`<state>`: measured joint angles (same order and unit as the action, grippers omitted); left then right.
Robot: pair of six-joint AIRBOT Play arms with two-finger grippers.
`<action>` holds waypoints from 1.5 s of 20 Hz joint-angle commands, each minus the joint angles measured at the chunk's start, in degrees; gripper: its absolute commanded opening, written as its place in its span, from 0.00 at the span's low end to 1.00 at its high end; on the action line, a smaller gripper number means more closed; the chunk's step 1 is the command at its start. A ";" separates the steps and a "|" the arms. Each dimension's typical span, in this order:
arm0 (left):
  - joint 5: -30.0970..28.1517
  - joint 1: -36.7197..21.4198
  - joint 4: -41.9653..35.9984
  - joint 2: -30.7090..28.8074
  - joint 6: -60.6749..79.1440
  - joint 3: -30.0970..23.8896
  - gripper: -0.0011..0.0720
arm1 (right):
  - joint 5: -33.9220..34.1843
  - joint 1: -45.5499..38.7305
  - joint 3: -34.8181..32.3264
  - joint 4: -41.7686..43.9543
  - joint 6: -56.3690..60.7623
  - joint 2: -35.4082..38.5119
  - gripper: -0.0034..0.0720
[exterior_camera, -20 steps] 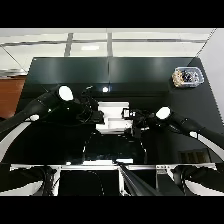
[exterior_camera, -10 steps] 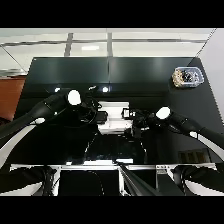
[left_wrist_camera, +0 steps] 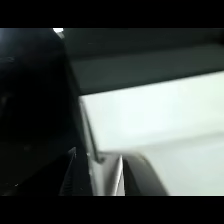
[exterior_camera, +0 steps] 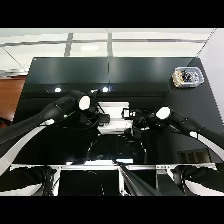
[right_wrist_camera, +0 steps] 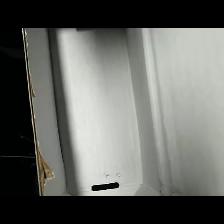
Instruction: Fold the box and place the chain.
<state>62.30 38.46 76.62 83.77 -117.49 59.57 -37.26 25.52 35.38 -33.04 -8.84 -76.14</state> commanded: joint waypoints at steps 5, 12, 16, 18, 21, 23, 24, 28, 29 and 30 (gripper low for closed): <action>4.00 1.79 5.05 2.27 -10.51 4.50 0.49 | 0.00 0.02 0.04 0.00 0.00 0.00 0.36; 5.81 4.17 6.27 2.51 -13.51 4.55 0.39 | 0.00 0.02 0.04 -0.02 0.00 0.00 0.36; 5.86 4.55 7.23 2.58 -14.97 4.55 0.39 | 0.00 0.02 0.04 0.00 0.00 0.00 0.36; 5.84 4.39 7.37 2.82 -14.97 4.55 0.39 | 0.00 0.02 0.04 0.00 0.00 0.00 0.36; 5.90 4.28 7.06 3.85 -14.99 4.55 0.39 | 0.00 0.02 0.04 0.00 0.02 0.00 0.36; 6.21 4.39 6.73 4.72 -14.91 4.81 0.39 | 0.00 0.02 0.04 0.00 0.02 0.00 0.36; 7.02 4.42 6.95 5.09 -14.91 5.20 0.39 | 0.00 0.02 0.04 0.00 0.00 0.00 0.36; 6.73 4.46 7.13 5.33 -14.95 6.73 0.31 | 0.00 0.02 0.04 0.00 0.00 0.00 0.36; 6.64 4.44 7.15 5.33 -14.78 7.13 0.13 | 0.00 0.02 0.04 0.00 0.02 0.00 0.36; 6.71 4.39 7.13 5.35 -14.73 7.37 0.05 | 0.00 0.02 0.04 0.00 0.02 0.00 0.36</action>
<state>69.43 42.89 83.70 88.95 -132.18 66.06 -37.23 25.50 35.38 -33.12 -8.95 -76.14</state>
